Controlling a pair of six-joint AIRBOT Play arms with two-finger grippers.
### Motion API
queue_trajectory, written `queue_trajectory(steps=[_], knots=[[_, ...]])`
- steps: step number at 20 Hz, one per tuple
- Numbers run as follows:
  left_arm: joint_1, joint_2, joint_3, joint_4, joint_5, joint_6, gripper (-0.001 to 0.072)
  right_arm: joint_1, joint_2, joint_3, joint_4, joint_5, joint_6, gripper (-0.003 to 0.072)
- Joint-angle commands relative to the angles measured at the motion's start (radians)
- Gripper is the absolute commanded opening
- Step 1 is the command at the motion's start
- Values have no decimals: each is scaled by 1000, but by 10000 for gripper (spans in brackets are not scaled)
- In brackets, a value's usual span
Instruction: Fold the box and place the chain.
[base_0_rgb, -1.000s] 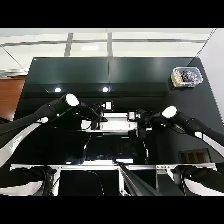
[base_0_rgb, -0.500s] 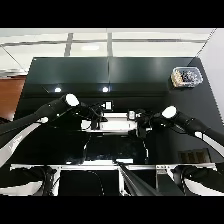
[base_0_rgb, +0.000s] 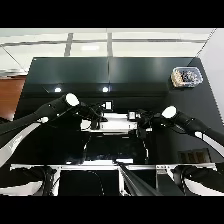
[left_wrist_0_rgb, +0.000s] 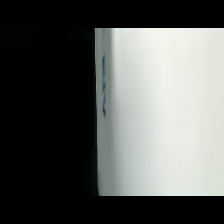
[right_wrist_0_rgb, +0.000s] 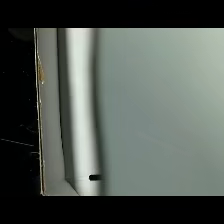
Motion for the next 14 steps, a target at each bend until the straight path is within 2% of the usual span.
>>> queue_trajectory(steps=[1,2,4,6,10,12,13,14], knots=[[1,3,23,2,-31,-4,251,1,-1,0,-4,3,0,443],[3,9,34,6,-52,-5,434,1,-1,0,-3,3,0,443],[16,30,55,26,-94,-82,715,1,-1,0,-3,3,0,443],[32,72,67,151,-128,-227,720,1,-1,0,-3,3,0,443],[86,195,67,507,-186,-605,720,1,-1,0,-4,3,0,443],[141,240,67,544,-278,-708,712,1,-1,0,-4,3,0,443],[167,251,67,534,-332,-755,652,1,-1,0,-4,3,0,443],[191,257,67,510,-394,-796,513,1,-1,0,-4,3,0,442]])
